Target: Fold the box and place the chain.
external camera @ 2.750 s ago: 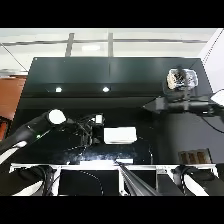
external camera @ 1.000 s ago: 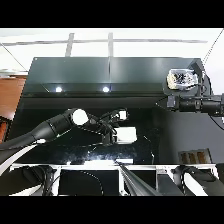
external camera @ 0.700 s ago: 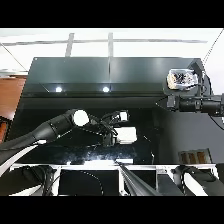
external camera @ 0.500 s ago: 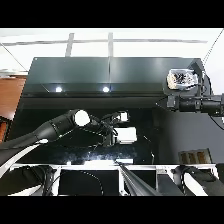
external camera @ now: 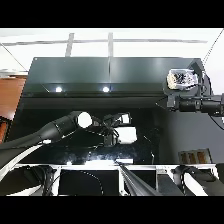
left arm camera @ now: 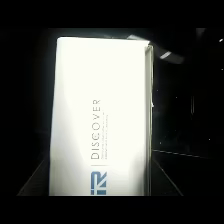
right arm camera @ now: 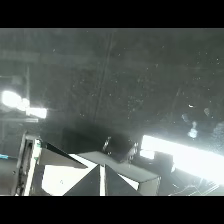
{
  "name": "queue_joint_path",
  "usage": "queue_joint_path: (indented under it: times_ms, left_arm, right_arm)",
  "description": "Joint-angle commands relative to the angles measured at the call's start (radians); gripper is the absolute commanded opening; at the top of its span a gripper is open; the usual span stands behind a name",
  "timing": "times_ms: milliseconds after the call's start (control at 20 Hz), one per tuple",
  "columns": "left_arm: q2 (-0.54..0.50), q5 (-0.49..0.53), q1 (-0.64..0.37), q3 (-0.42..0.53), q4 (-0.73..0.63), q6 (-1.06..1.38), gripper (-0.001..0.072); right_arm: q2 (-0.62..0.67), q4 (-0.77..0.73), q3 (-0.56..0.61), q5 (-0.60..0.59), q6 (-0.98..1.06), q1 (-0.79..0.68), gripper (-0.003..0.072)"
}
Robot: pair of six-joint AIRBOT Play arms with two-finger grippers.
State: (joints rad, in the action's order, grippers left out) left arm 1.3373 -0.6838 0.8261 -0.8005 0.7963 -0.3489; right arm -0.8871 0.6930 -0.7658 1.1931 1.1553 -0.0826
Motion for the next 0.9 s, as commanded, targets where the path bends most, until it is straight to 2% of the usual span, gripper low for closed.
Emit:
queue_joint_path:
  times_ms: [0, 150, 200, 250, 300, 400, 550, 650, 850]
  left_arm:
    - [0.033, 0.053, 0.039, 0.0, 0.033, 0.001, 0.0712]
    - [0.042, 0.056, 0.04, 0.0, 0.033, -0.03, 0.0671]
    - [0.041, 0.051, 0.037, -0.001, 0.036, -0.039, 0.0611]
    - [0.039, 0.042, 0.028, -0.004, 0.065, -0.082, 0.0454]
    - [0.035, 0.006, 0.008, -0.017, 0.133, -0.165, 0.0392]
    - [0.019, -0.084, -0.067, -0.048, 0.306, -0.352, 0.0392]
    - [-0.04, -0.145, -0.272, -0.064, 0.48, -0.447, 0.0387]
    - [-0.06, -0.139, -0.46, -0.089, 0.501, -0.463, 0.0388]
    - [0.031, -0.078, -0.835, -0.231, 0.501, -0.595, 0.0404]
  right_arm:
    - [0.0, 0.0, 0.0, -0.01, 0.0, 0.0, 0.004]
    - [0.0, 0.0, 0.0, -0.008, 0.0, 0.0, 0.004]
    - [0.0, -0.001, 0.0, -0.008, 0.0, 0.0, 0.004]
    - [0.0, -0.001, 0.0, -0.008, 0.0, 0.0, 0.004]
    - [0.0, -0.001, -0.001, -0.008, 0.0, 0.0, 0.004]
    - [0.0, -0.001, -0.001, -0.012, 0.0, 0.0, 0.004]
    - [0.0, -0.005, -0.001, -0.023, 0.0, 0.0, 0.004]
    - [0.0, -0.008, -0.001, -0.027, 0.0, 0.0, 0.004]
    - [0.0, -0.008, -0.001, -0.027, 0.0, 0.0, 0.004]
